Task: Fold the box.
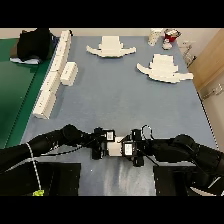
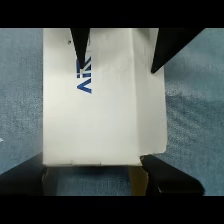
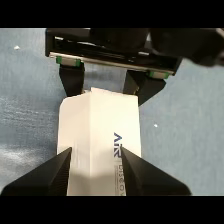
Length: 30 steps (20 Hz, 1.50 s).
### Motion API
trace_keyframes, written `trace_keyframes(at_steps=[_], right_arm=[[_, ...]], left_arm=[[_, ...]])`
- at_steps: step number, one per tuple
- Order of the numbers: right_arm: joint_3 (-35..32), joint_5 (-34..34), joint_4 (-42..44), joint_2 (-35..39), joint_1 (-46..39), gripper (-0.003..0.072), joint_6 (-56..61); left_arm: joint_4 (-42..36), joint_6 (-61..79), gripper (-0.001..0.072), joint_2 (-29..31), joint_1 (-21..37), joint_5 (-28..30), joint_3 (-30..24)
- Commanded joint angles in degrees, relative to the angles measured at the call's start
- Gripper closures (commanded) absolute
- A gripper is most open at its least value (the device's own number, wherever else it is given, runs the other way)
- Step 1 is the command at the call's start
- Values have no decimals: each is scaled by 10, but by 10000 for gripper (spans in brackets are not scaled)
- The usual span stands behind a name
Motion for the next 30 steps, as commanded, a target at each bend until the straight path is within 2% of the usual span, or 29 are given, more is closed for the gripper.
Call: trace_keyframes(at_steps=[1, 10, 13, 14, 15, 20, 27, 29, 30], right_arm=[[0, 24, -14, -7, 7, 198, -32], [0, 35, -28, 25, 12, 209, -32], [0, 73, -37, 26, 12, 210, -32], [0, 82, -39, 26, 11, 221, -32], [0, 83, -44, 26, 11, 274, -31], [0, 90, -52, 25, 9, 276, -31], [0, 53, -11, 17, 10, 282, -24], [0, 42, 4, 1, 10, 469, -24], [0, 43, 5, -6, 10, 469, -24]], left_arm=[[0, 0, 299, 0, 0, 0, 0], [0, 0, 299, 0, 0, 0, 0], [0, 0, 299, 0, 0, 0, 0], [0, 0, 299, 0, 0, 0, 0], [0, 0, 299, 0, 0, 0, 0], [0, 0, 299, 0, 0, 0, 0], [0, 0, 299, 0, 0, 0, 0], [0, 0, 299, 0, 0, 0, 0], [0, 0, 299, 0, 0, 0, 0]])
